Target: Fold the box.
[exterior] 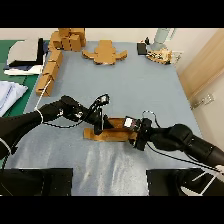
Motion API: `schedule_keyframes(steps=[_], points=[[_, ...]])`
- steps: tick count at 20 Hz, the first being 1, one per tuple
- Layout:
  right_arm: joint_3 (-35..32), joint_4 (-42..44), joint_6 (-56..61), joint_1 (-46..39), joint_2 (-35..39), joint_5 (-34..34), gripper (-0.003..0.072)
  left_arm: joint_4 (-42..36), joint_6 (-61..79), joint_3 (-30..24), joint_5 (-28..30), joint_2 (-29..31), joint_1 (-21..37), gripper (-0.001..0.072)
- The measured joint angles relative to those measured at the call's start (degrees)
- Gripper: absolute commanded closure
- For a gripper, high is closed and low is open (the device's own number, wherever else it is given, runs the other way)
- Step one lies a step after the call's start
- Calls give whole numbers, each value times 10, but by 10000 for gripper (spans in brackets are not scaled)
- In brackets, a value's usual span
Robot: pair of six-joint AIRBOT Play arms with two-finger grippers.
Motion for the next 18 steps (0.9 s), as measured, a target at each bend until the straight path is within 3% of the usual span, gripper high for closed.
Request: schedule_keyframes(steps=[5, 8, 13, 18], points=[[9, 180, -242, -85, -52, -3, -27, 0, 0, 0, 0, 0, 0, 694], [28, 245, -333, -114, -103, -29, -27, 0, 0, 0, 0, 0, 0, 694], [42, 293, -392, -131, -170, -47, -20, 0, 0, 0, -1, 0, 0, 694], [45, 301, -407, -133, -173, -54, -10, 0, 0, 0, 0, 0, 0, 695]])
